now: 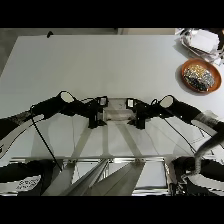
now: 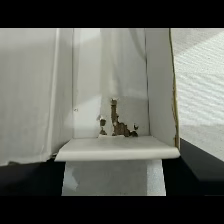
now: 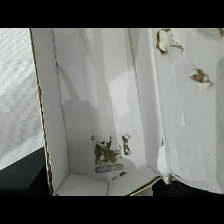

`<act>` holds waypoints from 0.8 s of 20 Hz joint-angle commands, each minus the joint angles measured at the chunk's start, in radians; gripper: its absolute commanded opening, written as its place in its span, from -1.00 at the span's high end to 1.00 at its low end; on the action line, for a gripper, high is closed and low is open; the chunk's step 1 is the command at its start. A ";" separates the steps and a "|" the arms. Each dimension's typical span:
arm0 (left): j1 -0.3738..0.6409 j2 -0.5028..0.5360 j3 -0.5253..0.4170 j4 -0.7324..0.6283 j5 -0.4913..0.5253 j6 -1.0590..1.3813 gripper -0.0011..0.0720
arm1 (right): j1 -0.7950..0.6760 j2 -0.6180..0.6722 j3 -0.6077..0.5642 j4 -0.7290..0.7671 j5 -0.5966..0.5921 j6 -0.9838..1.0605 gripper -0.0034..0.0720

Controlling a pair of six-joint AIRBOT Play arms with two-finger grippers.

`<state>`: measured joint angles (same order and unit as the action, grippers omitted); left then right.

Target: Fold the box and place the chain.

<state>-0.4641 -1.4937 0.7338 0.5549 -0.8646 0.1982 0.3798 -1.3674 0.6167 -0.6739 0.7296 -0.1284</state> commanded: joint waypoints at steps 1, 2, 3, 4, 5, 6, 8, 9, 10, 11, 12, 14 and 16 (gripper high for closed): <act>0.001 -0.001 -0.001 0.002 -0.003 -0.002 0.39 | 0.000 0.000 0.000 0.000 0.000 0.000 -0.16; 0.001 -0.001 -0.001 0.002 -0.003 -0.002 0.39 | 0.000 0.000 0.000 0.000 0.000 0.000 -0.16; 0.001 -0.001 -0.001 0.002 -0.003 -0.002 0.39 | 0.000 0.000 0.000 0.000 0.000 0.000 -0.16; 0.001 -0.001 -0.001 0.002 -0.003 -0.002 0.39 | 0.000 0.000 0.000 0.000 0.000 0.000 -0.16; 0.001 -0.001 -0.001 0.002 -0.003 -0.002 0.39 | 0.000 0.000 0.000 0.000 0.000 0.000 -0.16; 0.001 -0.001 -0.001 0.002 -0.003 -0.002 0.39 | 0.000 0.000 0.000 0.000 0.000 0.000 -0.16; 0.001 -0.001 -0.001 0.002 -0.003 -0.002 0.39 | 0.001 0.000 0.000 0.002 -0.002 -0.005 -0.15; 0.001 -0.001 -0.001 0.002 -0.003 -0.002 0.39 | 0.000 0.000 0.000 0.002 -0.012 -0.011 -0.14; 0.001 -0.001 -0.001 0.002 -0.003 -0.002 0.39 | 0.000 0.000 0.000 -0.001 -0.011 -0.011 -0.14; 0.001 -0.001 -0.001 0.002 -0.003 -0.002 0.39 | 0.000 0.000 0.000 -0.007 -0.005 0.002 -0.24; 0.001 -0.001 -0.001 0.002 -0.003 -0.002 0.39 | 0.000 0.000 0.000 -0.001 0.008 0.002 -0.94; 0.001 -0.001 -0.001 0.002 -0.003 -0.002 0.39 | 0.000 0.005 0.000 -0.008 0.045 0.000 -0.98; 0.001 -0.001 -0.001 0.002 -0.003 -0.002 0.39 | 0.000 0.027 0.000 -0.031 0.100 0.003 -0.98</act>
